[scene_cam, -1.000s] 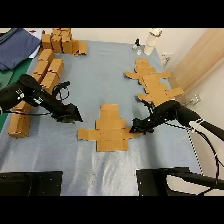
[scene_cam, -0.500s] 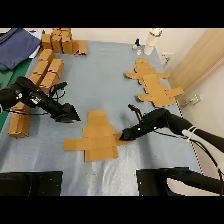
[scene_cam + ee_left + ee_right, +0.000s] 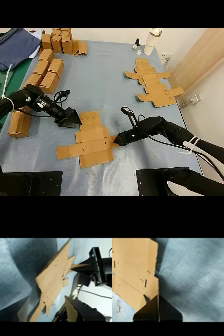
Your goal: Fold the box.
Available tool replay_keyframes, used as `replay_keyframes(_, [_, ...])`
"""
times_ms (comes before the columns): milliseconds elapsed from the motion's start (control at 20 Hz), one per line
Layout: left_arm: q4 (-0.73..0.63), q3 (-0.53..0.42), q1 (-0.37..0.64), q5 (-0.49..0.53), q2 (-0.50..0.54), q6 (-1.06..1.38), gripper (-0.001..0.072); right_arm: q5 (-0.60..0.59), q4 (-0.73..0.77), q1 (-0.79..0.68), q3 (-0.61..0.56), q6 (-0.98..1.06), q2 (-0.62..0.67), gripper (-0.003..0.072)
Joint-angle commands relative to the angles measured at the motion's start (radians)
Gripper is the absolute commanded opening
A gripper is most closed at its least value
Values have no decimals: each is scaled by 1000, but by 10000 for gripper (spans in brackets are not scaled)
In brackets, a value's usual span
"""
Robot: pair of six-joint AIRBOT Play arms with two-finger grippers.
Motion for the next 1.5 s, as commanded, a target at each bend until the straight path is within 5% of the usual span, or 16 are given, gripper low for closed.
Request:
replay_keyframes(0, [-45, 0, -16, 13, -22, 36, 672, 29, -2, 47, -2, 29, 8, 2])
replay_keyframes(300, [-59, 0, -83, 100, -22, 69, 671, 47, -14, 64, -2, 59, 65, 2])
replay_keyframes(550, [-63, 0, -110, 60, -22, 87, 632, 55, -49, 64, -2, 85, 76, 2])
replay_keyframes(600, [-68, 0, -116, 45, -22, 105, 549, 58, -51, 64, -2, 85, 76, 2])
replay_keyframes(700, [-75, 0, -130, 32, -21, 138, 540, 61, -55, 64, -2, 86, 76, 2])
replay_keyframes(800, [-78, 0, -140, 32, -21, 164, 402, 65, -57, 64, -2, 87, 76, 2])
replay_keyframes(850, [-78, 0, -141, 29, -22, 175, 402, 66, -58, 64, -2, 89, 76, 2])
replay_keyframes(1000, [-73, 0, -139, 27, -22, 205, 106, 74, -70, 64, -2, 95, 75, 2])
replay_keyframes(1400, [-75, 0, -138, 61, -21, 214, 140, 76, -114, 64, -2, 129, 74, 2])
replay_keyframes(1450, [-75, 0, -138, 61, -21, 214, 249, 76, -114, 64, -2, 129, 74, 2])
